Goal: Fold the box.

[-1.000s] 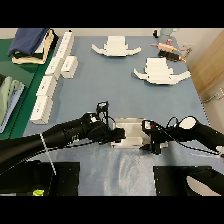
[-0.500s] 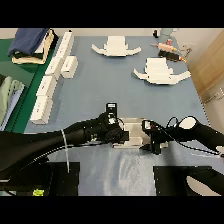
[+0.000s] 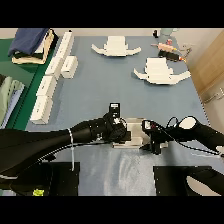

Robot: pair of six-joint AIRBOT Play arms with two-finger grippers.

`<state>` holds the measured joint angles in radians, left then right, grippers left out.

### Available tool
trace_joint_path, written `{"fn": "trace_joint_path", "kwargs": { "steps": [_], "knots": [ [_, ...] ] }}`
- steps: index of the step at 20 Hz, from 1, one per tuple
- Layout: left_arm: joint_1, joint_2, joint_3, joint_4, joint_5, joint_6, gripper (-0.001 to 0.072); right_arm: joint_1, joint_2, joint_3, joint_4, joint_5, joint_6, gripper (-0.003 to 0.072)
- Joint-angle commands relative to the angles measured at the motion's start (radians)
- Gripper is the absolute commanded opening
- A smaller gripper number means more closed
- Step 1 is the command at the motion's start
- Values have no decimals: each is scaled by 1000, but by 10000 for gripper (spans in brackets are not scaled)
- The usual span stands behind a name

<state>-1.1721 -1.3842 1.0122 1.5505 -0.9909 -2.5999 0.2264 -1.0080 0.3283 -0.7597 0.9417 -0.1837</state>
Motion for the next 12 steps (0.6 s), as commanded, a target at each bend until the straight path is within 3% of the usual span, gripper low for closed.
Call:
{"fn": "trace_joint_path", "kwargs": {
  "steps": [1,2,10,11,12],
  "knots": [
    [0,-7,2,0,23,3,52,0,-1,1,0,0,0,518],
    [0,-12,2,-3,37,10,15,0,-1,1,1,0,0,518],
    [0,-33,3,-37,0,11,17,0,-1,1,0,0,0,518],
    [0,-32,3,-45,0,16,93,0,-1,1,0,0,0,518],
    [0,-32,3,-51,-2,17,368,0,-1,1,0,0,0,518]
  ]
}}
